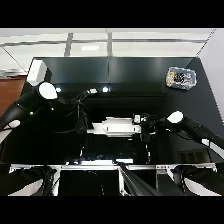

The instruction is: Fold the box and place the chain.

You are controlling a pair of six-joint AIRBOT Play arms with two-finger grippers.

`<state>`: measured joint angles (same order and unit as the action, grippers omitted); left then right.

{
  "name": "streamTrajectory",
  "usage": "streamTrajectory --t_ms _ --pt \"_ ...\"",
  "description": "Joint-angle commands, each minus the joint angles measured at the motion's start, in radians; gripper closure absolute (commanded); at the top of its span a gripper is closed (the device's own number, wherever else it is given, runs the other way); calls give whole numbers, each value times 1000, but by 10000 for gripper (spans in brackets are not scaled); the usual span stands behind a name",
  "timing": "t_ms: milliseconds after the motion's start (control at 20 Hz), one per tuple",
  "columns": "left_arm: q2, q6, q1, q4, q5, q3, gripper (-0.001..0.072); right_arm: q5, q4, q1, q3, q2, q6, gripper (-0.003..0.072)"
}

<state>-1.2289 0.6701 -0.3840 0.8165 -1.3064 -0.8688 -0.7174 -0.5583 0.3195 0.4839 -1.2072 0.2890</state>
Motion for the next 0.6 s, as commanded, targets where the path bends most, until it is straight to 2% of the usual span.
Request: streamTrajectory --t_ms 0,50,150,300,350,400,550 --pt "7 -175 -23 -463 226 147 683 0 1 0 1 -1 0 244" --pt "7 -287 -39 -612 328 185 683 0 1 0 1 -1 0 244" --pt "2 -436 -62 -745 475 201 683 -1 1 0 1 -1 0 244" --pt "-7 -461 -73 -744 705 182 682 1 3 0 1 -1 0 244" --pt "-22 -461 -72 -720 743 171 682 1 3 0 1 -1 0 244" --pt "-47 -457 -71 -663 743 150 682 1 3 0 1 -1 0 244" --pt "-159 -346 -71 -482 610 64 682 2 4 0 1 -1 0 244"
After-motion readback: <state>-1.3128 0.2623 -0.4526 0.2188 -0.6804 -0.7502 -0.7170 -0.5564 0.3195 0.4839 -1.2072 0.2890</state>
